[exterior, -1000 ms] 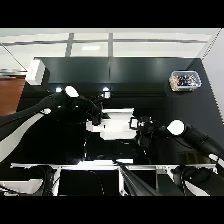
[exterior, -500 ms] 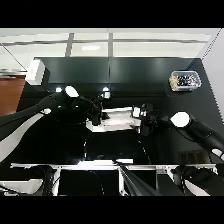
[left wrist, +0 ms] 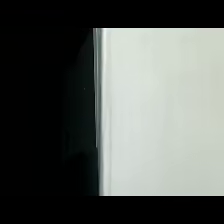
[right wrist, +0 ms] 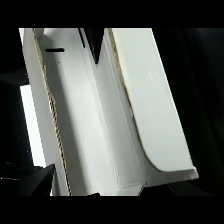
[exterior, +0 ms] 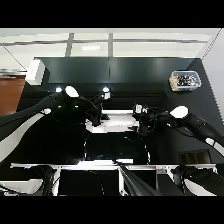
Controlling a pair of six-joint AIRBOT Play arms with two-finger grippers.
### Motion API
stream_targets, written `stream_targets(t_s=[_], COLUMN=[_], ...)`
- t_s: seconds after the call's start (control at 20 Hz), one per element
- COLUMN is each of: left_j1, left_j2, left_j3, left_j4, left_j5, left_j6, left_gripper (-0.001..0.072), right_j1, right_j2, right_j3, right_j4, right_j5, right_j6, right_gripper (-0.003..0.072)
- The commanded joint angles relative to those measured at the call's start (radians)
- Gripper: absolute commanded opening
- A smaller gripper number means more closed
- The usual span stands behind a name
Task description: Fold the box and place the chain.
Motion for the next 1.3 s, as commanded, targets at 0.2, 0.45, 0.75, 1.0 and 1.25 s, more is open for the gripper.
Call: stream_targets(t_s=[0.2,0.45,0.75,1.0,1.25], left_j1=[-0.001,-0.002,-0.001,-0.001,-0.001], left_j2=[0.001,0.001,0.001,0.001,0.001], left_j3=[0.001,0.001,0.001,0.001,0.001], left_j4=[-0.001,-0.001,-0.001,-0.001,-0.001], left_j5=[0.006,0.006,0.006,0.006,0.006], left_j6=[0.031,0.033,0.033,0.033,0.033], left_gripper=[0.0026,0.0025,0.0026,0.0026,0.0026], right_j1=[0.006,0.050,0.050,0.050,0.050], right_j2=[-0.077,-0.087,-0.112,-0.112,-0.112], right_j3=[0.001,0.001,0.001,0.001,0.001], right_j4=[-0.057,-0.063,-0.091,-0.091,-0.106], right_j5=[0.026,-0.023,-0.029,-0.031,-0.031], right_j6=[-0.029,-0.040,-0.040,-0.040,-0.025], right_gripper=[0.0711,0.0711,0.0603,0.0603,0.0603])
